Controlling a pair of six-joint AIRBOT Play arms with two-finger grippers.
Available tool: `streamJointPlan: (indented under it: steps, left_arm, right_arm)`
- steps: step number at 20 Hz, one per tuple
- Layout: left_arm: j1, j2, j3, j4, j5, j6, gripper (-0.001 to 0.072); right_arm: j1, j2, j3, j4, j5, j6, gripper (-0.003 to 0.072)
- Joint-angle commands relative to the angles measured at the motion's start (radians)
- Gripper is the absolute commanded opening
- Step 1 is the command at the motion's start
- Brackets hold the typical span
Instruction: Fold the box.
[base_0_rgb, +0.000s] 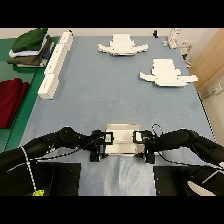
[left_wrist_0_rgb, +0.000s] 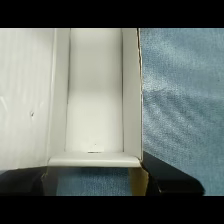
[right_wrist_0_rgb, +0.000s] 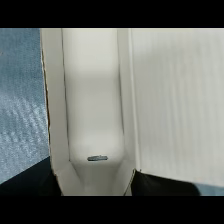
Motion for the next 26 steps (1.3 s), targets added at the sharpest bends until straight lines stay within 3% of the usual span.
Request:
streamJointPlan:
  steps: [1, 24, 25, 26]
  left_arm:
    - [-0.001, -0.001, 0.0, 0.0, 0.003, -0.001, 0.0423]
    - [-0.001, 0.0, 0.0, 0.0, 0.002, 0.0, 0.0423]
    - [-0.001, 0.0, 0.0, 0.0, 0.002, -0.001, 0.0422]
    - [-0.001, 0.0, 0.0, 0.0, 0.002, 0.0, 0.0422]
  right_arm:
    - [0.0, 0.0, 0.0, 0.0, 0.0, 0.0, 0.0488]
    - [0.0, 0.0, 0.001, 0.0, 0.005, 0.001, 0.049]
    - [0.0, 0.001, 0.002, 0.001, 0.004, 0.001, 0.0496]
    - [0.0, 0.001, 0.002, 0.001, 0.005, 0.002, 0.0639]
